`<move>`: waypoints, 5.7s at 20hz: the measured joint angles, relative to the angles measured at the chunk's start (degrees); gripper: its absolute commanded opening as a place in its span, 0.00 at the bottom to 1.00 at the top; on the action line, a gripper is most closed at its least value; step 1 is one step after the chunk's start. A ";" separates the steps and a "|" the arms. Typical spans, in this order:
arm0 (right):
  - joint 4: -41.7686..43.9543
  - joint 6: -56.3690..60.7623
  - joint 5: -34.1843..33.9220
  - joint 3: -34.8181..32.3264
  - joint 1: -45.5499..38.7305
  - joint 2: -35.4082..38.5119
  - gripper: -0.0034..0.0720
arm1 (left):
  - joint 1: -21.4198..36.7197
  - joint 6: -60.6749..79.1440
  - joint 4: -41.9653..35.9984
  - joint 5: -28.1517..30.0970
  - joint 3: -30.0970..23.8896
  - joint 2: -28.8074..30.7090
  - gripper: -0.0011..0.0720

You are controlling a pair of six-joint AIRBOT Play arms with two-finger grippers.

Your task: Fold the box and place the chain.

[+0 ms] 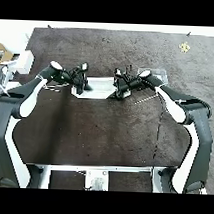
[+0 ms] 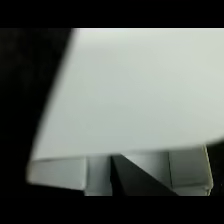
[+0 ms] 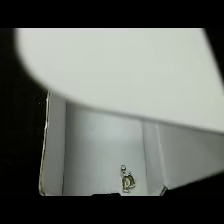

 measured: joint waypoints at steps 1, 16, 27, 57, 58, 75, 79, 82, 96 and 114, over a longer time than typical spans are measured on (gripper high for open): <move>0.04 0.07 0.00 0.00 -0.02 -0.02 0.62 | 0.04 0.04 -1.05 -0.15 0.17 0.44 0.32; -0.02 0.00 0.02 0.00 0.00 -0.02 0.62 | 8.72 -21.00 -7.32 -23.93 10.97 0.50 0.32; -0.02 0.00 0.02 0.00 0.00 -0.02 0.62 | 2.03 -28.96 -5.79 -25.00 12.22 0.33 0.03; 0.00 0.07 0.02 0.00 0.00 -0.04 0.62 | 0.55 -42.45 4.50 -2.67 12.26 -2.27 0.03; 0.00 0.04 0.02 0.00 0.00 -0.04 0.62 | 0.55 -42.45 4.52 -2.75 12.26 -2.27 0.03; -0.07 -0.04 0.02 0.00 0.00 -0.04 0.62 | 1.40 -37.55 10.36 -3.82 12.20 14.12 0.02; -0.04 -0.02 0.02 0.00 0.00 -0.04 0.62 | 1.40 -32.17 9.22 -2.12 8.74 16.61 0.02; -0.04 -0.02 0.02 0.00 0.00 -0.04 0.62 | 1.40 -28.83 7.15 2.49 1.84 19.45 0.02; -0.02 0.00 0.02 0.00 0.00 -0.04 0.62 | 1.38 -13.44 13.92 7.69 -14.05 19.74 0.90; -0.02 0.00 0.02 0.00 0.00 -0.04 0.62 | -1.16 -8.41 17.62 7.96 -11.26 15.30 0.90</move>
